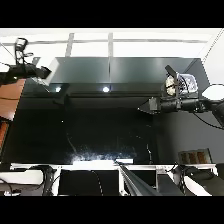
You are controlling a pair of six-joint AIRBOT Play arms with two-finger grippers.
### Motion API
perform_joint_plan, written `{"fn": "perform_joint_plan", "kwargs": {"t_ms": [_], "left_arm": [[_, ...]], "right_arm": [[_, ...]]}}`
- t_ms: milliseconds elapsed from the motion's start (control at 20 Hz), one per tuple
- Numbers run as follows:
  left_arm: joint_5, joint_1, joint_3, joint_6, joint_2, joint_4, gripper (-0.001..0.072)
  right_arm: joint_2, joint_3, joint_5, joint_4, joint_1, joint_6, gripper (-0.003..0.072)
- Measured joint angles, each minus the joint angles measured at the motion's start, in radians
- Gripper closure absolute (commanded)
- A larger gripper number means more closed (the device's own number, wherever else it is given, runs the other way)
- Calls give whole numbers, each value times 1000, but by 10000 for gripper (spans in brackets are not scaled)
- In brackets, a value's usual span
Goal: Fold the box and place the chain.
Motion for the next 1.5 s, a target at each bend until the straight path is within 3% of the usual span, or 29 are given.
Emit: {"fn": "perform_joint_plan", "kwargs": {"t_ms": [250, 550, 600, 650, 1000, 1200, 1350, 1400, 1450, 1500], "left_arm": [[-31, 77, 202, -67, -197, 6, 280], [-20, 106, 272, -99, -315, 67, 276], [-19, 109, 276, -106, -324, 72, 176], [-19, 110, 279, -113, -331, 78, -11], [-91, 89, 364, -194, -332, 179, -11], [-230, 88, 509, -410, -298, 352, -11], [-392, 91, 629, -504, -250, 465, -4], [-452, 90, 669, -528, -232, 480, 81], [-510, 88, 697, -554, -212, 486, 334], [-572, 85, 719, -574, -188, 477, 691]], "right_arm": [[0, 0, -29, 14, 16, 8, 663], [0, 0, -56, 22, 25, 12, 663], [0, 0, -60, 23, 25, 12, 663], [0, 0, -62, 23, 25, 12, 663], [0, 0, -75, 25, 25, 23, 663], [0, 13, -122, 69, 25, 42, 663], [5, 29, -121, 85, 25, 37, 663], [7, 38, -120, 85, 25, 29, 663], [11, 54, -119, 74, 24, 21, 664], [16, 73, -116, 49, 24, 14, 664]]}}
